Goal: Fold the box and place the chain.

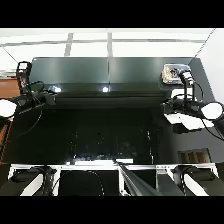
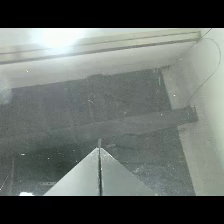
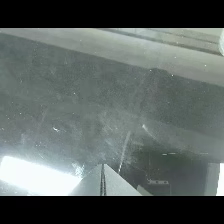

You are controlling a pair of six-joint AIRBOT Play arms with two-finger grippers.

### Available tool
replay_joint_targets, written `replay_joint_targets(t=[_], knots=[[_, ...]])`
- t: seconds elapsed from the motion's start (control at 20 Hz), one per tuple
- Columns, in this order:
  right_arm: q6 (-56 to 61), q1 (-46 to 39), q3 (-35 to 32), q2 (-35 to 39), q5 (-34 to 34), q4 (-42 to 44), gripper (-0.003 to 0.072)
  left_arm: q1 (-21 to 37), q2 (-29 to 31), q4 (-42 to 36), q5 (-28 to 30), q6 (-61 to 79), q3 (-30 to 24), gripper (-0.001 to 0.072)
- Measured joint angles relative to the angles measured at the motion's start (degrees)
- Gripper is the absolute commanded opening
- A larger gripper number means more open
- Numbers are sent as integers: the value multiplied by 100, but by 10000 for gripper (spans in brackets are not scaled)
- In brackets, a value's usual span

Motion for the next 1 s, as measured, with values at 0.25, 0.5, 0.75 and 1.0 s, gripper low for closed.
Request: replay_joint_targets(t=[0.25, 0.5, 0.75, 1.0], knots=[[0, 0, 0, 2, 0, 2, 18, 0, -2, 0, -2, 2, 0, 24], [2, 0, 0, 2, 0, 0, 18, 0, 0, 0, -2, 2, 0, 24], [0, 7, 0, 0, -238, 122, 102, 0, -2, 2, 0, 2, 0, 24], [-9, -376, 24, -133, -1950, -9, 704, -4, 0, 0, 120, 2, 0, 25]])
